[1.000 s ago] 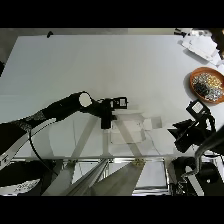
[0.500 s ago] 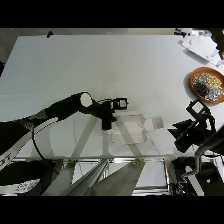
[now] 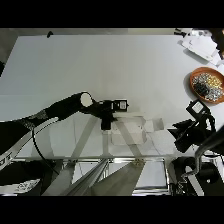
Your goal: Fold the box and place the chain.
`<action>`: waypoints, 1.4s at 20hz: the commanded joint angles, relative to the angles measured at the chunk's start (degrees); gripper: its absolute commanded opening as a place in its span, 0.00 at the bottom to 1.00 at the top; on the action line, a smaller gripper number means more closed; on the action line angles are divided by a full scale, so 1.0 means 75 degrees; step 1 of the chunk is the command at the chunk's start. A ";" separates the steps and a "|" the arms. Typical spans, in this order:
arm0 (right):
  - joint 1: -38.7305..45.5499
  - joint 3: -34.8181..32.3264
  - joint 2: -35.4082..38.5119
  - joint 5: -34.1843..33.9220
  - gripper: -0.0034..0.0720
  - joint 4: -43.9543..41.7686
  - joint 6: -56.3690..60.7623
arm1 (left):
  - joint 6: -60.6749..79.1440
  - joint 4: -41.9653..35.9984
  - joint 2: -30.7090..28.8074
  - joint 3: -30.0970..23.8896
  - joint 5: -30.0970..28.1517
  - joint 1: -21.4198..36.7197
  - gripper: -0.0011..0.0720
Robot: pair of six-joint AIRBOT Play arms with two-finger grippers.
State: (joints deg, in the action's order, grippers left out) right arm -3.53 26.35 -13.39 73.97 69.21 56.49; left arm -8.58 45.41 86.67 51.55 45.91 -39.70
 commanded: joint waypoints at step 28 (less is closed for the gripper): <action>-0.0006 -0.0006 0.0003 -0.0012 0.41 0.0006 0.0000 | 0.0227 0.0233 -0.0230 0.0000 -0.0606 -0.0006 0.03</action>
State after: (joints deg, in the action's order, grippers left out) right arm -3.53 26.35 -13.39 73.87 69.25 56.47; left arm -6.85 47.55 84.99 51.48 41.56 -39.72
